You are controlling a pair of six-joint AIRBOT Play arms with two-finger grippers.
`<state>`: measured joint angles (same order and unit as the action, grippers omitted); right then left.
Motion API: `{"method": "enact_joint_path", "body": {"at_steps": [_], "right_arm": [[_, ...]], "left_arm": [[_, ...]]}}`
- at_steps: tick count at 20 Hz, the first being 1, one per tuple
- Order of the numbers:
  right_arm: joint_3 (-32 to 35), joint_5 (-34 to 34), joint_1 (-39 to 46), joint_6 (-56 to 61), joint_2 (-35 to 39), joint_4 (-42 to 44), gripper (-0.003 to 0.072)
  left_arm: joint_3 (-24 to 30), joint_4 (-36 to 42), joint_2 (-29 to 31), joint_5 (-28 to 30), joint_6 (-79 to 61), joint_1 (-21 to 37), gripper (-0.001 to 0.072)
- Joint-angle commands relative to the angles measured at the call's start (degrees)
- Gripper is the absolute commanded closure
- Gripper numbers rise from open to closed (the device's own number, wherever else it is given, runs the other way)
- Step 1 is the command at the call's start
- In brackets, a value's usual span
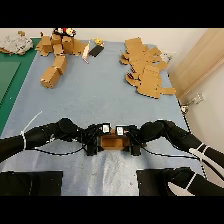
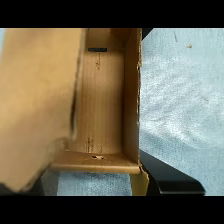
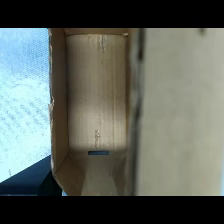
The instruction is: Fold the box.
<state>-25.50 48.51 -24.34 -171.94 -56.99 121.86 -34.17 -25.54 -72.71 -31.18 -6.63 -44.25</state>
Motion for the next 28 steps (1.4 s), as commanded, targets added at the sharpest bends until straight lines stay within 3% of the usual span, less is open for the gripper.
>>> {"method": "enact_joint_path", "body": {"at_steps": [1,12,13,14,19,22,25,28], "right_arm": [[0.02,-0.02,0.0,0.02,0.04,0.02,0.0185],[0.0,0.42,0.02,0.0,0.04,-0.28,0.018],[-0.02,1.27,0.02,-0.02,0.04,0.17,0.0155],[-0.26,2.16,0.02,0.0,0.09,0.31,-0.0025],[-0.37,1.51,0.15,6.43,1.03,-2.05,-0.0025],[-0.39,4.79,0.17,9.97,4.2,-8.0,-0.0025],[-0.39,8.61,0.17,21.7,9.64,-18.97,-0.0024],[-0.39,14.88,0.17,30.56,15.76,-22.69,-0.002]], "left_arm": [[-0.04,-0.04,-0.04,0.15,-0.02,0.0,0.0248],[-0.04,-0.04,-0.04,0.15,0.0,0.0,0.0248],[-0.04,-0.04,-0.04,0.15,-0.02,0.0,0.0249],[-0.04,-0.04,-0.04,0.15,0.0,0.0,0.0248],[-0.04,-0.04,-0.04,0.15,0.0,0.0,0.0249],[-0.04,-0.04,-0.04,0.15,-0.02,0.0,0.0249],[-0.04,-0.07,-0.04,0.15,-0.02,0.0,0.0248],[-0.04,-0.04,-0.04,0.15,0.0,0.0,0.0248]]}}
